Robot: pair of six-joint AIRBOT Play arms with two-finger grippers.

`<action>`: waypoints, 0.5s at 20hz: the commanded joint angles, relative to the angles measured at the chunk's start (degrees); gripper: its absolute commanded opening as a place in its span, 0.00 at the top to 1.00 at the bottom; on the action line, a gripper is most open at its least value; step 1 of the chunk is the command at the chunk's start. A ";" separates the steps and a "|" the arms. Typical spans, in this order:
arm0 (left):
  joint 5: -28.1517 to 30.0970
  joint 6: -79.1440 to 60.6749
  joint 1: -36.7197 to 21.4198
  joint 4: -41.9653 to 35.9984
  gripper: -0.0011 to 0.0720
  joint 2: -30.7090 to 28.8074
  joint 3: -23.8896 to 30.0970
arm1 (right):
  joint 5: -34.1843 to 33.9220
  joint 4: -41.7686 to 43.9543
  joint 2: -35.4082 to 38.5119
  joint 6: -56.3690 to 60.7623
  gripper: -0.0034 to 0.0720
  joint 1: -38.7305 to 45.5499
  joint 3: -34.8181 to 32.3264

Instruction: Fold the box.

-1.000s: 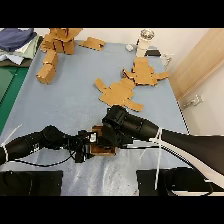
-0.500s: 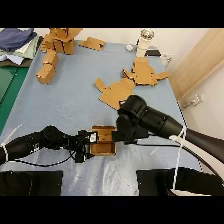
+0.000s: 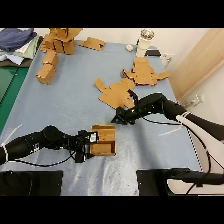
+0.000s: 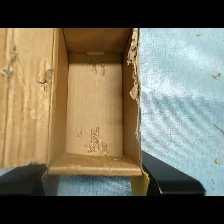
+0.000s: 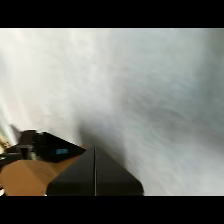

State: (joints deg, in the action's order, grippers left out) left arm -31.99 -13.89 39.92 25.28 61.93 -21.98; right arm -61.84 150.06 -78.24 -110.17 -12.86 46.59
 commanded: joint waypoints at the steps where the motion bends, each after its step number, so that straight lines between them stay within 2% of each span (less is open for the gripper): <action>1: 0.02 0.00 0.00 0.02 0.36 -0.02 0.02 | -8.72 15.43 -4.07 -19.78 0.95 2.03 -1.18; 3: 0.07 0.00 0.00 0.02 0.36 -0.02 0.02 | -12.26 15.19 -2.97 -23.19 0.95 -0.28 -3.39; 5: 0.07 0.00 0.00 0.02 0.36 -0.02 0.02 | -12.09 12.98 -0.50 -26.03 0.95 -3.34 -6.10; 7: 0.07 0.00 0.00 0.02 0.36 -0.02 0.02 | -9.62 11.19 3.04 -28.20 0.95 -6.34 -8.76; 10: 0.07 0.00 0.00 0.02 0.36 -0.02 0.02 | -1.99 5.75 11.17 -30.51 0.95 -10.82 -12.41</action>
State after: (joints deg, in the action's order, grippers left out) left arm -31.94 -13.89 39.92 25.28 61.93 -21.98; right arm -68.99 159.85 -72.93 -136.35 -19.77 37.41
